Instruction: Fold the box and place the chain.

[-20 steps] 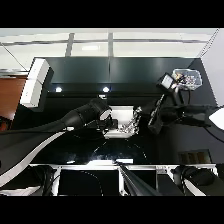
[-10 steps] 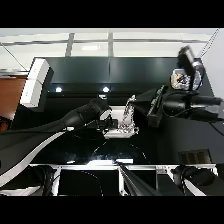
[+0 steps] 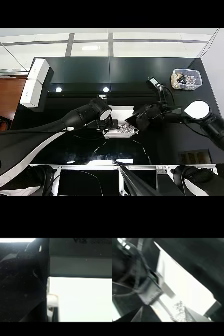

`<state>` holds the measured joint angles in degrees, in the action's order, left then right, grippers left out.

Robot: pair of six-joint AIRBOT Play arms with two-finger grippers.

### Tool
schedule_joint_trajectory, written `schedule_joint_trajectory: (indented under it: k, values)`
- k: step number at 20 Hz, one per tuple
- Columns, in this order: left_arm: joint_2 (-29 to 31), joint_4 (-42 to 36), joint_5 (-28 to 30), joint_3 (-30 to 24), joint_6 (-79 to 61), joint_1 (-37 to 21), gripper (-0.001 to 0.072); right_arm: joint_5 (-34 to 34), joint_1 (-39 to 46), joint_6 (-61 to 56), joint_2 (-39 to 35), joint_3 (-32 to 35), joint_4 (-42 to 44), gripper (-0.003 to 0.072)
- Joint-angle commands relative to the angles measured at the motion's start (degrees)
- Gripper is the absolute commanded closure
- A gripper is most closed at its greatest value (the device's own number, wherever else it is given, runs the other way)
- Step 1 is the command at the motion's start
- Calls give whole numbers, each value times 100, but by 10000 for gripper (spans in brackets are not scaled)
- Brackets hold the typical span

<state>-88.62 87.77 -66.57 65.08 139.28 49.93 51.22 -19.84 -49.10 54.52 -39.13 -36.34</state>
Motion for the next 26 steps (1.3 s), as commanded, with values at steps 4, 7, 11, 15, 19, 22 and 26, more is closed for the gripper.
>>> schedule_joint_trajectory:
  k: [4,7,11,15,19,22,26]
  values:
    - [-2,4,9,2,-2,-4,677,765,1104,1069,118,682,-1462,77]
    - [-2,0,4,2,-2,-4,677,184,881,2702,122,1397,-538,74]
    - [-2,-20,2,2,0,-2,677,-935,463,4286,142,1596,-328,73]
    - [-2,-20,2,2,0,-2,676,-1097,278,5217,481,1596,52,74]
    - [-2,-22,4,2,0,-2,677,-1456,-173,6172,787,1596,83,74]
    - [-2,-22,2,2,0,-2,676,-1766,-280,6203,815,1596,129,74]
    - [-2,-22,4,2,0,-2,677,-1853,-280,6201,817,1596,210,74]
